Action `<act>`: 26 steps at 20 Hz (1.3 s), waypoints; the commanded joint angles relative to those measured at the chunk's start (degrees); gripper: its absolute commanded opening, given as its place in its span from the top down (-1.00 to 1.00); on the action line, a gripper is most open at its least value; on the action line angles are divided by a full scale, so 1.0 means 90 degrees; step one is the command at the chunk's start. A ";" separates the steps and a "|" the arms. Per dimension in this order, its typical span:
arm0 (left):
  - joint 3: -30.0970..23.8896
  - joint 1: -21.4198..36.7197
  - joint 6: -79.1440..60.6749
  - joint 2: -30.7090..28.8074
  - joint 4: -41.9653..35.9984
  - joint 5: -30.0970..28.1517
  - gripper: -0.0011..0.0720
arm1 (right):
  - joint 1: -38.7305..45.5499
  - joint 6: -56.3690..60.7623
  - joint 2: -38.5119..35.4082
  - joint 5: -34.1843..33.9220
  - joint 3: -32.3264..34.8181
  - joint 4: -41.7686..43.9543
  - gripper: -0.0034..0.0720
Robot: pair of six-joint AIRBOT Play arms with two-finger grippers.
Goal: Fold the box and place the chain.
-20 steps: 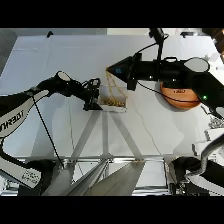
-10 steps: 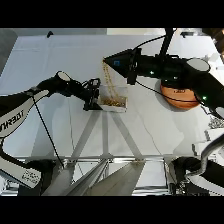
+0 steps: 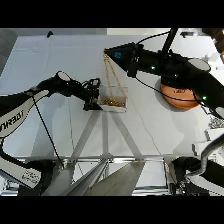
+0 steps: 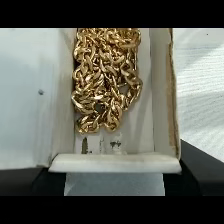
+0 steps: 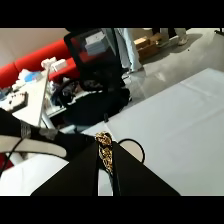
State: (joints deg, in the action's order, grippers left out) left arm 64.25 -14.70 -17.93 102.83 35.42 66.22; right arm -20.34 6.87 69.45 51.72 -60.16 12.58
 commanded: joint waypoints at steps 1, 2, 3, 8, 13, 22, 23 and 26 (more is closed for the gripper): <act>0.0000 -0.0002 -0.0002 -0.0005 0.0002 0.0000 -0.10 | -0.0007 -0.0007 -0.0002 -0.0012 -0.0007 0.0168 0.89; 0.0000 -0.0002 -0.0002 -0.0005 0.0002 0.0000 -0.10 | -0.0007 -0.0007 -0.0002 -0.0012 -0.0007 0.0223 0.89; 0.0000 -0.0002 -0.0002 -0.0005 0.0002 0.0000 -0.10 | -0.0007 -0.0010 -0.0002 -0.0015 -0.0007 0.0325 0.89; 0.0000 -0.0002 -0.0002 -0.0005 0.0002 0.0000 -0.10 | -0.0007 -0.0146 -0.0002 -0.0015 -0.0007 0.0707 0.89; 0.0000 -0.0002 -0.0002 -0.0005 0.0002 0.0000 -0.10 | -0.0007 -0.0143 -0.0002 -0.0010 -0.0007 0.1591 0.89; 0.0000 -0.0002 -0.0002 -0.0005 0.0002 0.0000 -0.10 | -0.0007 -0.0141 -0.0002 -0.0257 -0.0007 -0.0080 0.89; 0.0000 -0.0002 -0.0002 -0.0005 0.0002 0.0000 -0.10 | -0.0007 -0.0068 0.0002 -0.0379 -0.0007 -0.0852 0.89; 0.0000 -0.0002 -0.0002 -0.0005 0.0002 0.0000 -0.10 | -0.0007 0.0937 0.0012 -0.0546 -0.0005 -0.3526 0.89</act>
